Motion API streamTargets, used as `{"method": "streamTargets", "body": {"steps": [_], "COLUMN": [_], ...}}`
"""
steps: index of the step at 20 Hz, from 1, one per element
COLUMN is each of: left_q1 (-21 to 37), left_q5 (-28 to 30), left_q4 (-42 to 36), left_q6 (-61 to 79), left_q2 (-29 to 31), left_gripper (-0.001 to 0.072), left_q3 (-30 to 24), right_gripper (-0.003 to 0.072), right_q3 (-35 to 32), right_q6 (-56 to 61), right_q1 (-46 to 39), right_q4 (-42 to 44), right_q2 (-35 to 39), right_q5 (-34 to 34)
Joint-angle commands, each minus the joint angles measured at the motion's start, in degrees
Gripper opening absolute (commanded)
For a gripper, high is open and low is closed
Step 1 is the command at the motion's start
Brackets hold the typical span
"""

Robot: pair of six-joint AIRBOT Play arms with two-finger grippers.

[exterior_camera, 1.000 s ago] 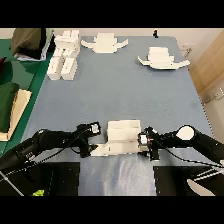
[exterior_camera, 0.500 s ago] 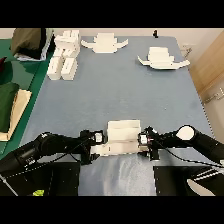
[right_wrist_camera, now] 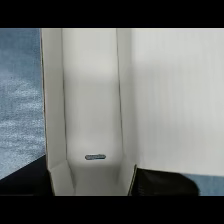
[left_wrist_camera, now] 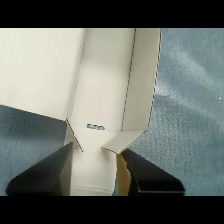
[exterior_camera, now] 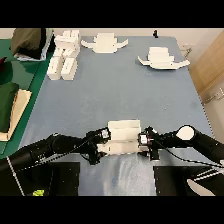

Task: Fold the box.

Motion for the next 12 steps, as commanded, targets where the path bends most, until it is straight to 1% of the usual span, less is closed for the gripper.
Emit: {"method": "streamTargets", "body": {"steps": [1,4,5,6,8,11,12], "left_q1": [-0.11,-0.11,-0.11,-0.15,-0.98,-2.95,-3.28], "left_q5": [1.73,1.68,1.66,1.7,2.75,5.95,6.08], "left_q4": [-1.38,-2.89,-3.8,-4.61,-5.14,-5.99,-6.34], "left_q6": [0.39,0.39,0.42,0.5,0.68,0.7,0.68], "left_q2": [-0.66,-1.18,-1.42,-1.62,-2.14,-3.21,-3.63], "left_gripper": [0.0339,0.0335,0.022,0.0174,0.0173,0.0172,0.0173], "left_q3": [0.63,0.74,0.74,0.81,1.07,1.73,1.88], "right_gripper": [0.046,0.046,0.046,0.046,0.046,0.046,0.046], "right_q3": [0.04,0.04,0.04,0.04,0.04,0.04,0.04], "right_q6": [-0.07,-0.07,-0.07,-0.07,-0.07,-0.07,-0.07], "right_q1": [0.02,0.02,0.02,0.02,0.02,0.02,0.02], "right_q4": [0.0,-0.02,-0.02,0.0,0.0,-0.02,-0.02], "right_q2": [0.0,0.0,-0.02,0.0,-0.02,0.0,-0.02], "right_q5": [0.02,0.02,0.02,0.02,0.02,0.02,0.04]}}
